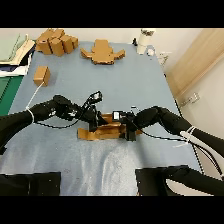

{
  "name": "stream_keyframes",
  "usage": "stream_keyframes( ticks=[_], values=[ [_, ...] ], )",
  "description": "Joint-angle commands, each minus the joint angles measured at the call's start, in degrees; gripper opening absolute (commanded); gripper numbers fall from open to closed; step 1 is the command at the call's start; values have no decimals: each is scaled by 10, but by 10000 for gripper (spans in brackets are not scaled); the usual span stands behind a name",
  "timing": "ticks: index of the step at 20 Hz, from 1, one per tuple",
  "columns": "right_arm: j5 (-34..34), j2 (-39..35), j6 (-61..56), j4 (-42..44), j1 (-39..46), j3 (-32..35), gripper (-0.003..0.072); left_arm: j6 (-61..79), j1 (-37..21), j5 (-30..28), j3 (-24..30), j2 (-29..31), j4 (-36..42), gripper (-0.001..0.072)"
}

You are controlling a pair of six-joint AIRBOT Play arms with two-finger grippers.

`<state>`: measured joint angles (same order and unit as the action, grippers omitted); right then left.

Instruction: Fold the box.

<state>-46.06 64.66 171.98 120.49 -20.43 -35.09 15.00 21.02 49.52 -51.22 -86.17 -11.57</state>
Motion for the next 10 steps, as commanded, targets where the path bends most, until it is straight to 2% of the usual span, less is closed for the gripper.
stream_keyframes(
  ticks=[1,8,9,10],
  values=[
    [-7,12,1,10,0,-1,707,0,0,0,0,0,0,11],
    [-23,27,1,11,0,-1,695,0,0,0,0,0,0,11],
    [-24,29,1,11,0,-1,685,0,0,0,0,0,0,11],
    [-24,31,1,11,-2,-1,626,0,0,0,0,0,0,11]
  ],
)
